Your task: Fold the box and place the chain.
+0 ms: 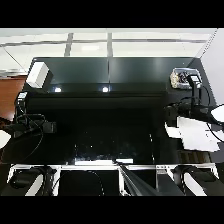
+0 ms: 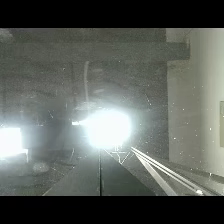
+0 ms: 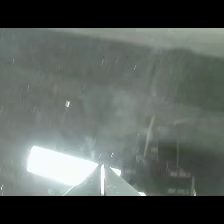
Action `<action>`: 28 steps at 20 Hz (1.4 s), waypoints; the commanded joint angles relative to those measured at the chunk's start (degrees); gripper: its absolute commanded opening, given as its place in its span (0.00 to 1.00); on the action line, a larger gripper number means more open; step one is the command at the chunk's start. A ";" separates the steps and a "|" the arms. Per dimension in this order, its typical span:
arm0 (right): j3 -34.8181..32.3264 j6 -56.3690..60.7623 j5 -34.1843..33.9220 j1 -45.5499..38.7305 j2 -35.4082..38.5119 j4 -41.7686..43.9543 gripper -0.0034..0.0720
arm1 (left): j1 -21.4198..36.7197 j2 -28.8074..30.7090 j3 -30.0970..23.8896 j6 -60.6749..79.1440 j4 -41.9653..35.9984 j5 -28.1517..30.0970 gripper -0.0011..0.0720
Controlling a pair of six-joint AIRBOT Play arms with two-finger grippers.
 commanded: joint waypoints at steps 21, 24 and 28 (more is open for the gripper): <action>24.17 5.79 19.06 -52.68 -27.56 -31.10 0.97 | -0.07 -5.27 -0.63 -0.24 -4.22 16.81 0.98; 24.55 -5.64 23.87 -52.48 -32.11 -30.29 0.97 | -0.07 -5.75 -0.63 -0.24 -5.60 16.76 0.98; 24.59 -11.39 23.26 -52.43 -32.57 -25.33 0.32 | -0.07 -6.29 -0.66 -0.24 -6.82 16.79 0.98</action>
